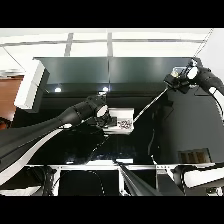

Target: Fold the box and place the chain.

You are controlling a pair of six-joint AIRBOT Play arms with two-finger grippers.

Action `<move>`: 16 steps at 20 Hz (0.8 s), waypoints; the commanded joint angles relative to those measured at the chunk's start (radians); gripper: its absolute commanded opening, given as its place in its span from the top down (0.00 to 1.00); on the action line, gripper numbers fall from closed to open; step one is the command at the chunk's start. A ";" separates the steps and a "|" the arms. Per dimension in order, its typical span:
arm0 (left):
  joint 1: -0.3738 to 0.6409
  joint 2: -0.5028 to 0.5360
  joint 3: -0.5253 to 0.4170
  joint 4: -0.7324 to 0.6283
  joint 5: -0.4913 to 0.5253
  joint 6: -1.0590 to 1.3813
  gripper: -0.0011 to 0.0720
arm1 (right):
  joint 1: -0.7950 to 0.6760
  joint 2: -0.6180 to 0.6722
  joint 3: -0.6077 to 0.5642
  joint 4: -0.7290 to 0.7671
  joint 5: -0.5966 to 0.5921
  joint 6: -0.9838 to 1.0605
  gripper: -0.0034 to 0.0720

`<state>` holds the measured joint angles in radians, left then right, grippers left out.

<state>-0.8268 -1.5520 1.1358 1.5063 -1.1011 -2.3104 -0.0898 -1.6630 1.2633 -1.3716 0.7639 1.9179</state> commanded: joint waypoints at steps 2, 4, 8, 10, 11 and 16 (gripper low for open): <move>0.001 0.000 0.000 0.000 0.000 0.000 0.94 | -0.002 0.073 0.008 0.016 0.070 -0.159 0.94; 0.001 0.000 0.000 0.000 0.000 0.000 0.94 | -0.001 0.185 0.008 0.085 0.193 -0.373 0.94; 0.001 0.000 0.000 0.000 0.001 0.000 0.94 | 0.014 0.467 0.006 0.224 0.491 -0.597 0.94; 0.001 0.000 0.000 0.000 0.000 0.000 0.94 | 0.017 0.591 0.006 0.286 0.560 -0.599 0.94; 0.001 0.000 0.000 0.000 -0.003 0.000 0.94 | 0.017 0.645 0.006 0.340 0.586 -0.599 0.94; 0.001 0.000 0.000 0.000 -0.006 0.000 0.94 | 0.017 0.783 0.006 0.613 0.678 -0.644 0.94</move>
